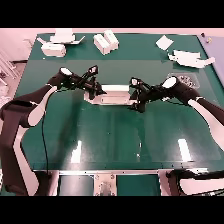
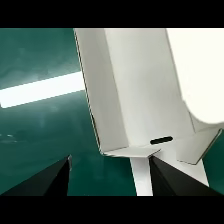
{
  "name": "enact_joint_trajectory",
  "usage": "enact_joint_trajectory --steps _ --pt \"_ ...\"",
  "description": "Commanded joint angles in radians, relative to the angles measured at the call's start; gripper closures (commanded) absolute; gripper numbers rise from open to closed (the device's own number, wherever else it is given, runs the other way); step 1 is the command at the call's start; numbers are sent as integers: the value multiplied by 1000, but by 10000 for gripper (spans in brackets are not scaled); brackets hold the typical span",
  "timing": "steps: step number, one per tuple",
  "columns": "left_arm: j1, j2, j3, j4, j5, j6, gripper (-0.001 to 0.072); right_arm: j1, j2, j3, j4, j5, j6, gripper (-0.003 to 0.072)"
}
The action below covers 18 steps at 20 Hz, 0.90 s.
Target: Fold the box and place the chain.
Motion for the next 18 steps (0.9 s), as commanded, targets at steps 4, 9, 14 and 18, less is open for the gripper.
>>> enact_joint_trajectory --steps 4,9,14,18 --pt "0 0 0 0 -1 0 687 10 87 -13 -6 -67 -19 134" --pt "0 0 0 0 -1 0 687 35 102 -48 -2 -30 -10 134" --pt "0 0 0 0 -2 0 687 52 102 -87 -3 -77 -29 134" --pt "0 0 0 -1 -2 0 686 65 101 -142 68 -258 -144 134"
